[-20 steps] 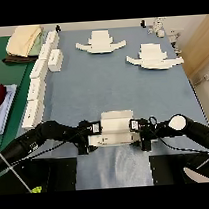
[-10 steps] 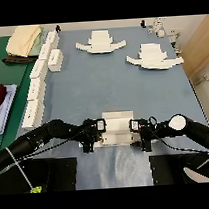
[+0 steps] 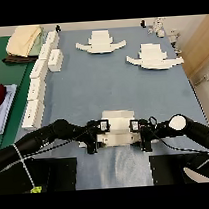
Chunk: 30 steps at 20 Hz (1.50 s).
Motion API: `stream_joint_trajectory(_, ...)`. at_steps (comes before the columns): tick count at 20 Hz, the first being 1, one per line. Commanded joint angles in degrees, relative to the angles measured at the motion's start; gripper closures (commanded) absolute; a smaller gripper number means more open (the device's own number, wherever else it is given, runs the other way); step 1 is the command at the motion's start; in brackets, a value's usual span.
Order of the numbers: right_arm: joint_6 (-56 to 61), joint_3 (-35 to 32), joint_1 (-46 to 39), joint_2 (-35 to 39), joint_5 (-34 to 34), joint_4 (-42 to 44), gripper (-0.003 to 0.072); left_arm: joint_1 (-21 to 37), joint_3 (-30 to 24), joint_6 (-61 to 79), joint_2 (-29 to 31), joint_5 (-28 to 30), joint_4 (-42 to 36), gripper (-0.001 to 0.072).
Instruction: Fold the box.
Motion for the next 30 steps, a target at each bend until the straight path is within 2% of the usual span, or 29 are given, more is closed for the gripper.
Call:
stream_joint_trajectory(1,0.0,0.0,0.1,0.0,0.0,0.0,0.0182,-0.1,0.0,0.4,-0.6,0.3,-0.4,0.0110)
stream_joint_trajectory(4,0.0,0.0,0.1,0.0,0.0,0.0,0.0182,-0.1,0.0,0.1,-0.6,0.8,-0.4,0.0113)
stream_joint_trajectory(5,0.0,0.0,0.0,0.0,0.0,0.0,0.0182,0.0,0.1,-1.2,-0.6,1.0,-0.3,0.0209)
stream_joint_trajectory(6,0.0,0.0,0.1,0.0,0.0,0.0,0.0182,0.1,0.3,-3.4,-0.5,1.2,1.1,0.0559)
stream_joint_trajectory(7,0.0,0.0,0.0,0.0,0.1,0.0,0.0183,0.1,0.7,-6.4,-0.1,0.8,5.0,0.0691)
stream_joint_trajectory(9,0.0,0.0,0.0,0.0,0.0,0.0,0.0182,0.5,1.9,-22.0,1.9,0.1,15.8,0.0691)
stream_joint_trajectory(11,0.0,0.0,0.1,0.0,0.0,0.0,0.0182,2.1,3.6,-41.3,5.7,-4.3,29.3,0.0691)
stream_joint_trajectory(13,0.0,0.0,0.0,0.0,0.0,0.0,0.0183,5.8,5.6,-62.5,11.1,-12.2,41.3,0.0692)
stream_joint_trajectory(16,0.0,0.0,0.0,0.0,0.0,0.0,0.0182,14.1,6.3,-89.4,17.2,-23.6,48.5,0.0691)
stream_joint_trajectory(18,0.0,0.0,0.0,0.0,0.0,0.0,0.0183,20.7,5.6,-95.9,17.3,-30.5,47.1,0.0691)
stream_joint_trajectory(20,0.0,0.0,0.0,0.0,0.0,0.0,0.0182,25.8,2.7,-95.8,16.2,-30.9,41.0,0.0691)
stream_joint_trajectory(22,0.0,0.0,0.0,0.0,0.0,0.0,0.0182,28.0,-0.2,-92.1,14.5,-28.9,32.9,0.0692)
stream_joint_trajectory(25,0.0,0.0,0.0,0.0,0.0,0.0,0.0182,25.9,-3.5,-89.4,12.1,-23.1,22.9,0.0692)
stream_joint_trajectory(30,0.0,0.0,0.0,0.0,0.0,0.0,0.0182,16.8,-4.6,-88.8,10.8,-16.0,15.8,0.0692)
